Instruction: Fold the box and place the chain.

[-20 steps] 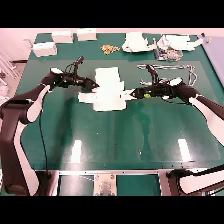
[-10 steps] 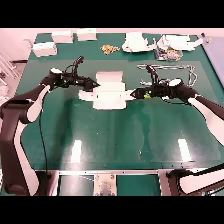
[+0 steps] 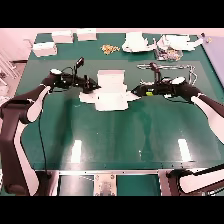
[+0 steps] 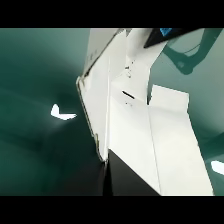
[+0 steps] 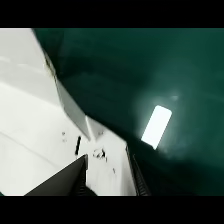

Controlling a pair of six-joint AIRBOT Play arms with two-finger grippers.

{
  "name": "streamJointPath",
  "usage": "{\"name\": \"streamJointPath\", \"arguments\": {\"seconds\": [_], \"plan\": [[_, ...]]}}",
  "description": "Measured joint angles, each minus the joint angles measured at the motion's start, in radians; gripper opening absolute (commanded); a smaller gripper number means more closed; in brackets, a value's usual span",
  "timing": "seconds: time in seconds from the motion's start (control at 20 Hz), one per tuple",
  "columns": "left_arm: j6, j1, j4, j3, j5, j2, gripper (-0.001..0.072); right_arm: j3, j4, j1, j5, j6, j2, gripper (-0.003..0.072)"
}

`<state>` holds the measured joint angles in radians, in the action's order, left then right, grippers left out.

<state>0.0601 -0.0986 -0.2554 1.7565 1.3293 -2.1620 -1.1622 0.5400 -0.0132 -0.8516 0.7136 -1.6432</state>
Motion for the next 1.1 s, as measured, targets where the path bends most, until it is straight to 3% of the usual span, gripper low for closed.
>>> {"name": "streamJointPath", "arguments": {"seconds": [0.35,0.8,1.1], "plan": [[0.179,0.001,0.000,-0.039,0.006,0.001,0.0015,-0.033,-0.059,0.095,-0.011,-0.017,0.042,0.0359],[0.295,0.001,0.011,-0.048,0.048,0.005,0.0014,-0.037,-0.070,0.113,-0.012,-0.040,0.047,0.0358],[0.406,0.001,0.061,-0.142,0.010,0.035,0.0015,-0.037,-0.072,0.113,-0.008,-0.044,0.047,0.0358]]}}
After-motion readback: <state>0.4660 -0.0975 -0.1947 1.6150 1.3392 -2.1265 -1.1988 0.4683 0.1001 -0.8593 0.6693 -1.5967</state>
